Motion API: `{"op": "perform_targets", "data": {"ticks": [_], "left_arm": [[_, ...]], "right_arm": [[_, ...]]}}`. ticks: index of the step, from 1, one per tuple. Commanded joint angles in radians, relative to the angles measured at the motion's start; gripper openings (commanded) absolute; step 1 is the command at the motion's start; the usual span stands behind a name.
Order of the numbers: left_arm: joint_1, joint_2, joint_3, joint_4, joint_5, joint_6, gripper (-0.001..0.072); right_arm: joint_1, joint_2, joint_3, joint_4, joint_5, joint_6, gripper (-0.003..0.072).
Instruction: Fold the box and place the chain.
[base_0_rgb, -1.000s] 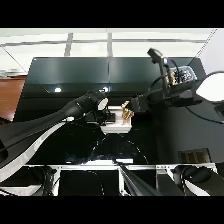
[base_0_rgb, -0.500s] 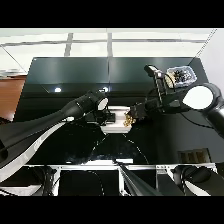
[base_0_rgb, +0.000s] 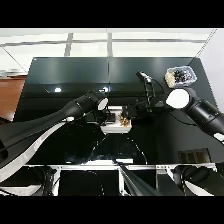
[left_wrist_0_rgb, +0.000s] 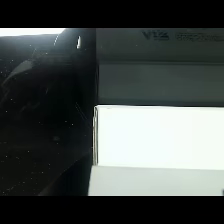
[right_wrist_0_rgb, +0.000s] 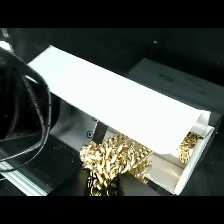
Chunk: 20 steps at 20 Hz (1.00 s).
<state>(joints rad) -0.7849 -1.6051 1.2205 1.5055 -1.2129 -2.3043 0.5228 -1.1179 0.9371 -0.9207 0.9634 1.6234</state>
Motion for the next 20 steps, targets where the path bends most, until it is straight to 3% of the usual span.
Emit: {"op": "perform_targets", "data": {"ticks": [1,5,9,15,16,18,19,20], "left_arm": [[0.000,-0.001,0.000,0.000,0.000,0.000,0.0025],[0.000,-0.001,0.000,0.000,0.000,0.000,0.0025],[0.000,-0.001,0.000,0.004,0.003,0.000,0.0026],[0.011,0.001,0.029,-0.023,0.007,-0.040,0.0028],[0.011,0.003,0.041,-0.022,0.004,-0.049,0.0064],[0.011,0.011,0.068,-0.026,-0.001,-0.056,0.0458],[0.010,0.028,0.080,-0.022,0.000,-0.052,0.0547],[0.009,0.054,0.085,-0.021,0.001,-0.026,0.0547]], "right_arm": [[-0.001,-0.019,-0.001,0.003,-0.004,0.000,0.0256],[-0.108,0.014,-0.001,-0.030,0.122,-0.027,0.0255],[-0.238,0.101,-0.001,-0.179,0.277,-0.044,0.0240],[-0.259,0.141,-0.002,-0.207,0.295,-0.109,0.0240],[-0.259,0.141,-0.002,-0.207,0.291,-0.114,0.0240],[-0.259,0.141,-0.002,-0.207,0.278,-0.117,0.0241],[-0.259,0.141,-0.002,-0.208,0.270,-0.117,0.0241],[-0.259,0.141,-0.002,-0.207,0.262,-0.117,0.0241]]}}
